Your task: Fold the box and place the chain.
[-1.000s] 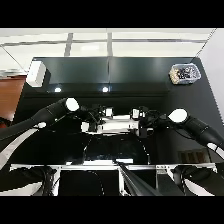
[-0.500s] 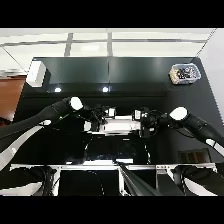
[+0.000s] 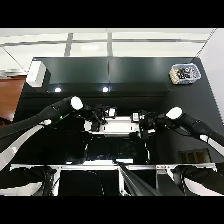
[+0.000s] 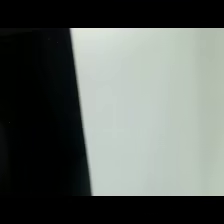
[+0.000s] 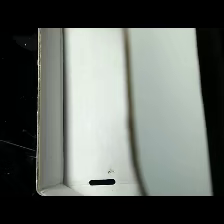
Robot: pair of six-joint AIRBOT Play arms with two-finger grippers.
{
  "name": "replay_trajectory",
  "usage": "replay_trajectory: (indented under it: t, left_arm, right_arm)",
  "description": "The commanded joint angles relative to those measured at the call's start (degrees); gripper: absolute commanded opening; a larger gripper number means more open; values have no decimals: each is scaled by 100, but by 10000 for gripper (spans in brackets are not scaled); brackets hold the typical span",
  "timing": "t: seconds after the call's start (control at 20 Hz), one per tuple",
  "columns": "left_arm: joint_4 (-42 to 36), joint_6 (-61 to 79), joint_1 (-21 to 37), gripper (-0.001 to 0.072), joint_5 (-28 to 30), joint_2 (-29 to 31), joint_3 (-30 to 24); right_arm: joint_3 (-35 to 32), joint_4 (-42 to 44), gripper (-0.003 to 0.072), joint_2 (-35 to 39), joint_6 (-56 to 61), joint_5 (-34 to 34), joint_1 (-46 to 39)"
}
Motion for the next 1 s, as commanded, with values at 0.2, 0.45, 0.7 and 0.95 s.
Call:
replay_trajectory:
  t: [0.2,0.45,0.7,0.95]
  left_arm:
    - [2,-2,-2,32,9,-4,4]
    - [2,-2,-2,32,9,-4,4]
    - [2,-2,-2,32,9,-4,4]
    - [2,-2,-2,32,9,-4,4]
  right_arm:
    - [4,15,706,-138,-68,-2,-2]
    - [7,20,706,-144,-31,-57,2]
    - [118,-72,707,-240,238,-70,2]
    - [120,-334,706,-254,273,-59,140]
